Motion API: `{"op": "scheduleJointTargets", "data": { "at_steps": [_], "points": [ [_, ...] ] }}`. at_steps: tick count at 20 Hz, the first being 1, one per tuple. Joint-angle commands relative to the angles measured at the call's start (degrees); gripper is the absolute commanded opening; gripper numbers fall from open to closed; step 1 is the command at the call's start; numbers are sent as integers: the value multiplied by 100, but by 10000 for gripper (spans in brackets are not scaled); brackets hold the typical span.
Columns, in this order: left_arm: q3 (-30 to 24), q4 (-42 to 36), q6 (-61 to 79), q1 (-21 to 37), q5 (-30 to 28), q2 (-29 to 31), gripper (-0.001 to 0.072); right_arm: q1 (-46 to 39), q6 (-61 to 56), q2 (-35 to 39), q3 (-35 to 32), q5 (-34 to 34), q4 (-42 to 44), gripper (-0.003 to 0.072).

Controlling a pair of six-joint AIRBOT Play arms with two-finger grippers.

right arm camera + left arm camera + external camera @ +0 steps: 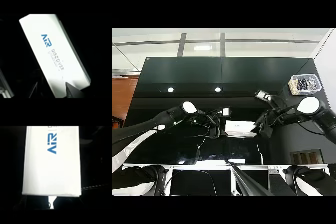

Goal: Fold the box and place the chain.

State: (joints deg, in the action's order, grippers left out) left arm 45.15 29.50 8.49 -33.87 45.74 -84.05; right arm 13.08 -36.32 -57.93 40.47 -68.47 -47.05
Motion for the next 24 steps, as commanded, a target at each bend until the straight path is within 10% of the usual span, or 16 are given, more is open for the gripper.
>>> {"op": "scheduleJointTargets", "data": {
  "at_steps": [1,3,8,24],
  "points": [
    [2,2,9,-4,-4,-2,333,-409,-1143,96,122,-640,63,404],
    [2,2,9,-4,-4,-2,333,-564,-1364,96,-129,-623,487,17],
    [2,2,9,-4,-7,-2,333,-568,-1189,83,-1073,15,2774,15],
    [2,2,9,-4,-4,-2,337,-544,-1799,-706,-1443,999,2358,15]
  ]
}}
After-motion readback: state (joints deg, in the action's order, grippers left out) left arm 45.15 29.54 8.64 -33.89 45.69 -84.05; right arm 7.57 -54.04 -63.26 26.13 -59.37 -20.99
